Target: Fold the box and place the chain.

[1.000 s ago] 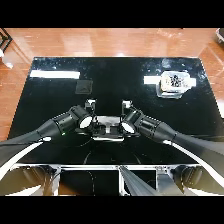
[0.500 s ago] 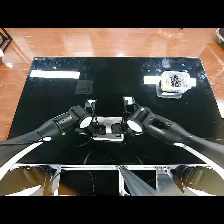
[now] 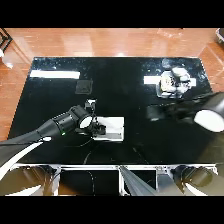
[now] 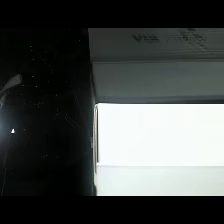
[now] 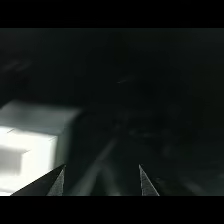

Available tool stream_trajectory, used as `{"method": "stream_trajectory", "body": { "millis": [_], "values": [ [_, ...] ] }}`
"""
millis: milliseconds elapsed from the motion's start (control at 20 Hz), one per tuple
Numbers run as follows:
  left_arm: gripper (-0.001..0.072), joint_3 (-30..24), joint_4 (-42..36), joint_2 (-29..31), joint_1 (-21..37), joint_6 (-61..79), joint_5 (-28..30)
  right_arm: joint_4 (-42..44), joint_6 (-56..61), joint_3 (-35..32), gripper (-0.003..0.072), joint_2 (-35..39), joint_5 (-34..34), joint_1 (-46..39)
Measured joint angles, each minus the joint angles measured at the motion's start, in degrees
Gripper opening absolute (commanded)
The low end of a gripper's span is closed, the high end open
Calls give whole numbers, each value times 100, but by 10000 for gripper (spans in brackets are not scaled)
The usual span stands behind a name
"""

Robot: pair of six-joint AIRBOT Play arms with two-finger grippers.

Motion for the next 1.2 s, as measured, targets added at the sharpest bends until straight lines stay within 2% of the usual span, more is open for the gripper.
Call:
{"method": "stream_trajectory", "body": {
  "millis": [50,100,200,350,500,600,650,700,900,1050,1150,1200],
  "values": [
    [17,2,0,0,0,0,-11,-205,-131,-7,570,72,94,-297],
    [17,4,-2,0,0,0,-22,-374,-251,-9,709,107,94,-603],
    [17,24,-2,-2,0,-2,-63,-566,-599,-15,708,94,-109,-1274],
    [17,81,22,2,2,-2,-164,-424,-1047,-13,707,-216,-691,-2151],
    [17,116,20,7,2,-2,-210,-46,-1235,197,704,-955,-1342,-2833],
    [17,125,17,4,2,-2,-208,201,-1252,579,695,-1659,-1604,-3176],
    [17,131,15,4,2,-2,-214,286,-1248,831,553,-2033,-1637,-3300],
    [17,131,4,4,2,-2,-214,385,-1244,1152,526,-2457,-1622,-3405],
    [17,136,0,4,2,-7,-216,682,-1451,2422,523,-3897,-1436,-3595],
    [17,136,0,4,2,-13,-212,901,-1843,3154,524,-4701,-1292,-3637],
    [17,136,0,4,7,-13,-212,960,-2120,3447,410,-5086,-1198,-3654],
    [17,136,0,4,7,-11,-210,1003,-2240,3545,410,-5222,-1189,-3657]
  ]
}}
